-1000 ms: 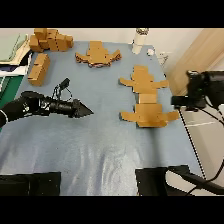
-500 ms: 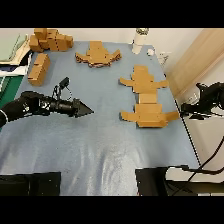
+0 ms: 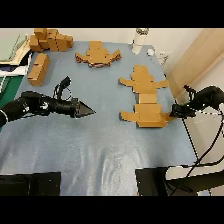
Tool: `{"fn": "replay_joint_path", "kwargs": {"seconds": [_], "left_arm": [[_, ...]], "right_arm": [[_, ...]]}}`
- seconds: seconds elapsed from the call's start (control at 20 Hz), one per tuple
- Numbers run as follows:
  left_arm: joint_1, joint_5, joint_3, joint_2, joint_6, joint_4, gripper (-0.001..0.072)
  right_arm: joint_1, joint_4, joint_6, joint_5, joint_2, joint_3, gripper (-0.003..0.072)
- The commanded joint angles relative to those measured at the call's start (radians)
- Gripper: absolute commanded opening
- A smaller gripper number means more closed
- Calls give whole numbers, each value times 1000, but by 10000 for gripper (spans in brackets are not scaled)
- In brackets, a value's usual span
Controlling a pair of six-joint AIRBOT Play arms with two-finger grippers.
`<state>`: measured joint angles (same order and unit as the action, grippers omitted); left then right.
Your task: Fold the box.
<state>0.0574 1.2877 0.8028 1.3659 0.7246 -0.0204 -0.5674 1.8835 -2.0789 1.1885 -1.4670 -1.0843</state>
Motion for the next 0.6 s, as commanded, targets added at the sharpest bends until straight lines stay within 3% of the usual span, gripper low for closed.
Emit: {"fn": "replay_joint_path", "kwargs": {"seconds": [0.0,0.05,0.3,0.55], "left_arm": [[-1,77,0,0,-6,20,16],[-1,93,0,0,-6,21,16],[-1,145,0,-1,-1,21,14],[-1,190,0,0,8,20,15]], "right_arm": [[43,130,-60,71,-11,0,81],[77,179,-69,108,-11,0,14],[343,344,0,161,12,14,1],[591,337,187,21,112,114,0]]}}
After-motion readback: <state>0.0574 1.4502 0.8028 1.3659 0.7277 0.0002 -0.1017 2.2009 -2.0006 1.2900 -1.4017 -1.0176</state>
